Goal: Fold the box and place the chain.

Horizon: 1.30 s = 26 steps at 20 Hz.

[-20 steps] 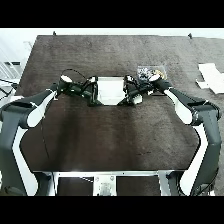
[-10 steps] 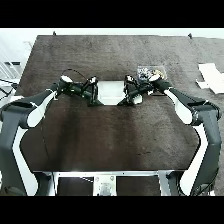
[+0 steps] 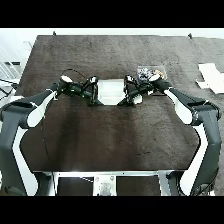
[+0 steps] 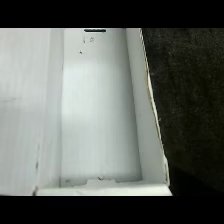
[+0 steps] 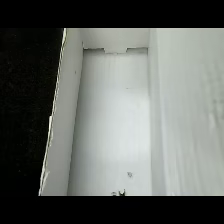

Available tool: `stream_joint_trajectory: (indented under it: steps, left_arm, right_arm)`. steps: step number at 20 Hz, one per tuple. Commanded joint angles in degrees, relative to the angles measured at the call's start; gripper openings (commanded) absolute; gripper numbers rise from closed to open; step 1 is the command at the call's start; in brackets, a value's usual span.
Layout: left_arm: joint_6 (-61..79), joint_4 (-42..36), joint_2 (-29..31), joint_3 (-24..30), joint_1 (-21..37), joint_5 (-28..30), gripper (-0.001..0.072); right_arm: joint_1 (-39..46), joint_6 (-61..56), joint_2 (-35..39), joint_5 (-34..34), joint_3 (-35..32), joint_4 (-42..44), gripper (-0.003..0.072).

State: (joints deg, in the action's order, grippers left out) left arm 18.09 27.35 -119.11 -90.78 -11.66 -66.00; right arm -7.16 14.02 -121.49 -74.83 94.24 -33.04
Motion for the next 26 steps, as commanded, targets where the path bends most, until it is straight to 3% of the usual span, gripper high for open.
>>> stream_joint_trajectory:
  steps: [1,19,21,26]
  left_arm:
    - [-0.07,-0.2,-0.02,0.0,0.0,-0.2,0.0407]
    - [-0.07,-0.44,0.0,0.0,0.0,0.0,0.0407]
    - [-0.07,-0.44,0.0,0.0,0.0,0.0,0.0407]
    - [-0.07,-0.44,0.0,0.0,0.0,0.0,0.0407]
  right_arm:
    - [0.0,-0.04,-0.04,-0.02,0.0,0.02,0.0595]
    - [-0.02,-0.07,-0.04,-0.04,0.0,0.22,0.0599]
    - [0.52,-1.62,0.13,-0.09,0.15,0.7,0.072]
    - [2.38,-5.2,2.14,-0.72,0.15,-5.11,0.072]
